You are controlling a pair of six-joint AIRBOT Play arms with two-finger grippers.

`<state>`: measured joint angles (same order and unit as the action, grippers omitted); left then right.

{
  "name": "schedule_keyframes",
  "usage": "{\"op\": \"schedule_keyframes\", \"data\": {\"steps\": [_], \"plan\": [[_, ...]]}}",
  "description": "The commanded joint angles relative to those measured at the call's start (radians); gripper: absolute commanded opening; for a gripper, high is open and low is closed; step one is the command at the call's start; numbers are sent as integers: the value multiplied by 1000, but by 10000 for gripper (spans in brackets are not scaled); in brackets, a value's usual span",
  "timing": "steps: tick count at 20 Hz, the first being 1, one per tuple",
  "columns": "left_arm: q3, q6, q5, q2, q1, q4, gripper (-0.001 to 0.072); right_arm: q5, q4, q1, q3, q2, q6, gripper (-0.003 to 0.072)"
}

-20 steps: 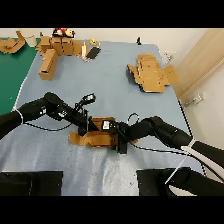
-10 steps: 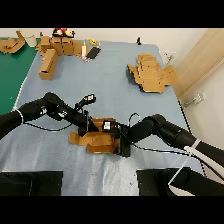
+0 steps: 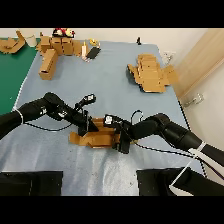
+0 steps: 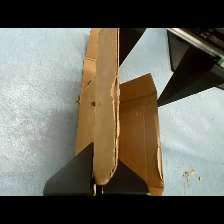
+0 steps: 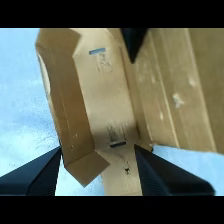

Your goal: Fold the box.

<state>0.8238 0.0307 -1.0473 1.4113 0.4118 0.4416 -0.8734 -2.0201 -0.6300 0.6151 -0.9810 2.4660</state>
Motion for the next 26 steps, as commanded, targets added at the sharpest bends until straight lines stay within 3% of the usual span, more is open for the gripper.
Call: {"op": "schedule_keyframes", "data": {"steps": [1,4,10,24,26], "plan": [[0,0,0,1,0,0,11,32,28,-2,-3,1,-65,707],[0,0,0,1,0,0,11,36,100,-25,-3,3,-76,707],[0,0,0,1,0,0,11,98,545,-246,-3,10,-393,708],[0,0,0,1,0,0,11,105,573,-262,-5,51,-461,707],[0,0,0,1,0,0,11,157,577,-256,-28,51,-460,707]]}}
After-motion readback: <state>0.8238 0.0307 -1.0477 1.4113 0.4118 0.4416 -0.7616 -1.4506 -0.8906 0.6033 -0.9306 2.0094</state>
